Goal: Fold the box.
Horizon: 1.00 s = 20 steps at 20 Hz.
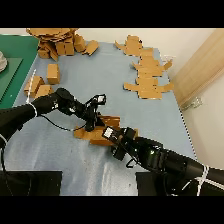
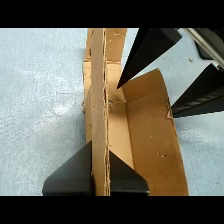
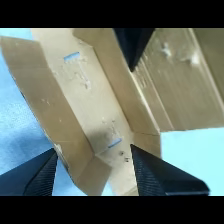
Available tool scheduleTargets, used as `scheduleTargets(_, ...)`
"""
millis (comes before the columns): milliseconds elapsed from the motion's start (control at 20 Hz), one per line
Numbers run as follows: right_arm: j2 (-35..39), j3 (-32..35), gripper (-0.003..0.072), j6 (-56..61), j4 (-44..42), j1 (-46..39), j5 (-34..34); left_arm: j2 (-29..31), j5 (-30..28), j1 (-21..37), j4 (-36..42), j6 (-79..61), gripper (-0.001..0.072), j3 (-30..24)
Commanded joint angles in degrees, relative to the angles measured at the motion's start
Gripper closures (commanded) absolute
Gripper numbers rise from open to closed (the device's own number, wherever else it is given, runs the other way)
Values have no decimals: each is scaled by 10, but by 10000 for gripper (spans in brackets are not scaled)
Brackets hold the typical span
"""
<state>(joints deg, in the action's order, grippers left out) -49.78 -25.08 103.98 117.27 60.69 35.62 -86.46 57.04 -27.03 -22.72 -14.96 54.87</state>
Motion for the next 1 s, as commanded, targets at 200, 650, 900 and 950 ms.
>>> scheduleTargets(200, 13, 0, -11, -78, 2, -51, -25, 0, 0, 0, 0, 0, 694, 0)
scheduleTargets(650, 13, 0, -11, -330, -183, -140, -86, 0, 0, 0, 0, 0, 694, 0)
scheduleTargets(900, 13, 0, -12, -439, -264, -185, -91, 0, 0, 0, 0, 0, 694, 0)
scheduleTargets(950, 12, 1, -13, -480, -301, -198, -91, 0, 0, 0, 0, 0, 694, 0)
